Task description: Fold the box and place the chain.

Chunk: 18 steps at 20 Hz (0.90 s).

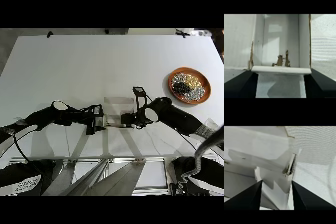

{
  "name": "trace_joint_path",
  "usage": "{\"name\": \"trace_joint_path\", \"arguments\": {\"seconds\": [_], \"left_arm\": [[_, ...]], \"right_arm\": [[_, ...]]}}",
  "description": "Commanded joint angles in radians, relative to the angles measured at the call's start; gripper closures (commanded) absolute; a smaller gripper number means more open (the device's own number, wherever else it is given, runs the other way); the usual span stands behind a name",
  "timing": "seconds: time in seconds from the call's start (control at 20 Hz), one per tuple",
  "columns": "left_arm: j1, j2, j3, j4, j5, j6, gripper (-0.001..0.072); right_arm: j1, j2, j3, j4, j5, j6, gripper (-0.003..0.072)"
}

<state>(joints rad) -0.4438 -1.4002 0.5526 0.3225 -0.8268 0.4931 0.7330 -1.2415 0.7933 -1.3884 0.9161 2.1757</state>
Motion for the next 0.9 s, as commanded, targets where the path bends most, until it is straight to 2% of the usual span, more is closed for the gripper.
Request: {"name": "trace_joint_path", "arguments": {"seconds": [0.0,0.55,0.65,0.85], "left_arm": [[0.0,0.0,0.0,0.0,0.0,0.0,0.044],[0.0,0.0,0.0,0.0,0.0,0.0,0.044],[0.0,0.0,0.0,0.0,0.001,0.0,0.044],[0.0,0.0,0.0,0.0,0.0,0.0,0.044]], "right_arm": [[0.002,-0.021,0.006,-0.005,0.011,0.028,0.0295],[0.014,-0.049,0.013,-0.027,-0.003,0.074,0.0297],[0.018,-0.049,0.013,-0.034,-0.01,0.079,0.0329],[0.028,-0.061,0.013,-0.045,-0.003,0.088,0.0332]]}}
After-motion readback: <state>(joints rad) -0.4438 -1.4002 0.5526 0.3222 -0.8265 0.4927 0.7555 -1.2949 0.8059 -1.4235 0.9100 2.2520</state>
